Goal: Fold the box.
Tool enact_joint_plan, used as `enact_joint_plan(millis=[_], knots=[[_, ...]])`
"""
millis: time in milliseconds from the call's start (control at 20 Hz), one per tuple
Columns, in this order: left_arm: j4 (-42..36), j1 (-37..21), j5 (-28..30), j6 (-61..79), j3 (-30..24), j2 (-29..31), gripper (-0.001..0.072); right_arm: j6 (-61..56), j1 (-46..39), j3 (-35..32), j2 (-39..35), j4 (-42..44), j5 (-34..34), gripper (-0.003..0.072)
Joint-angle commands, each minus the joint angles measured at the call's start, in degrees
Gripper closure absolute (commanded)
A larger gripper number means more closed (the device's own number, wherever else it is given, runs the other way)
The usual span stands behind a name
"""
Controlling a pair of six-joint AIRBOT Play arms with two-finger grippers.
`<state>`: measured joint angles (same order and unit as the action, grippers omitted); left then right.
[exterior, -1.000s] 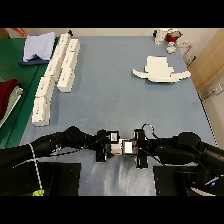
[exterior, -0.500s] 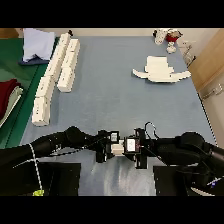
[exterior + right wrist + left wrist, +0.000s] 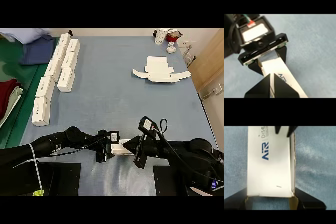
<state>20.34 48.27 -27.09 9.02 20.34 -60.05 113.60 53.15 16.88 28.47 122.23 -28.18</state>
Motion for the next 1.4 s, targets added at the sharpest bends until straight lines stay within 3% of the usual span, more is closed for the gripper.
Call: enact_joint_plan(millis=[0,150,1350], knots=[[0.0,0.0,0.0,0.0,0.0,0.0,0.0196,-10.8,0.0,-6.6,-4.0,3.4,10.4,0.0641],[0.0,0.0,0.0,0.0,0.0,0.0,0.0196,-14.2,0.0,-10.2,-6.6,3.4,13.6,0.0642],[0.0,0.0,0.0,0.0,0.0,0.0,0.0196,-14.2,0.2,-15.0,-3.1,3.3,11.3,0.0642]])
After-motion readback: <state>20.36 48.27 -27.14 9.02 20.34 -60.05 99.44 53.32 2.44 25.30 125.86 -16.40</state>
